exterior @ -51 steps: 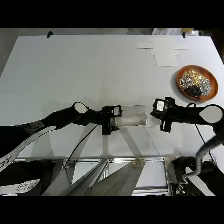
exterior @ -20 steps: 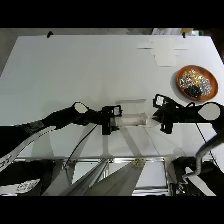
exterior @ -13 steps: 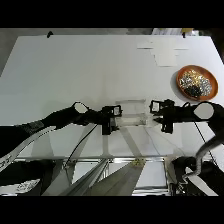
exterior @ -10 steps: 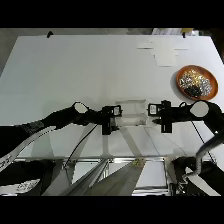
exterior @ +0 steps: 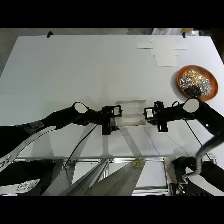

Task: Fold the box and place the chain.

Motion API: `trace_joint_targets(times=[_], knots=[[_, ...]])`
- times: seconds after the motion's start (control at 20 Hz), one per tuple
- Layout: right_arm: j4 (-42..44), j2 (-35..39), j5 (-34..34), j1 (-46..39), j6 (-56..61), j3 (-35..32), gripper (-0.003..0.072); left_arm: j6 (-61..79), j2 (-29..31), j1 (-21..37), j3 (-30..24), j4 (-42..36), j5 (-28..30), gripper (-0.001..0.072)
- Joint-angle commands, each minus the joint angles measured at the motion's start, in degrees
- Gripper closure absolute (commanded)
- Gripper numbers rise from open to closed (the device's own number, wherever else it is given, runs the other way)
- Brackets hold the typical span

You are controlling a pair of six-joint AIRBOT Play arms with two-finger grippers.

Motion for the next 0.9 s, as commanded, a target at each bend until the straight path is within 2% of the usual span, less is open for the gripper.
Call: trace_joint_targets(times=[0.0,0.2,0.5,0.65,0.75,0.85], knots=[[4.7,-0.7,-0.6,0.1,-3.8,0.0,0.0526,0.0,0.0,0.1,0.0,0.0,-0.1,0.0609],[8.4,-0.9,-0.3,0.1,-4.8,-0.2,0.053,0.0,0.0,0.1,0.0,0.0,-0.1,0.0609],[18.8,-1.6,-0.9,0.1,-10.8,-2.3,0.0528,0.0,0.0,0.1,0.0,0.0,0.0,0.0609],[18.9,-1.6,-1.8,0.1,-10.7,-2.6,0.0519,0.0,0.0,0.1,0.0,0.0,0.0,0.0609],[18.6,-1.6,-1.6,0.0,-10.4,-3.1,0.0427,0.0,0.0,0.1,0.0,0.0,-0.1,0.0609],[18.5,-1.6,-1.2,-0.5,-9.9,-3.2,0.038,0.0,0.0,0.1,0.0,0.0,-0.1,0.0609]])
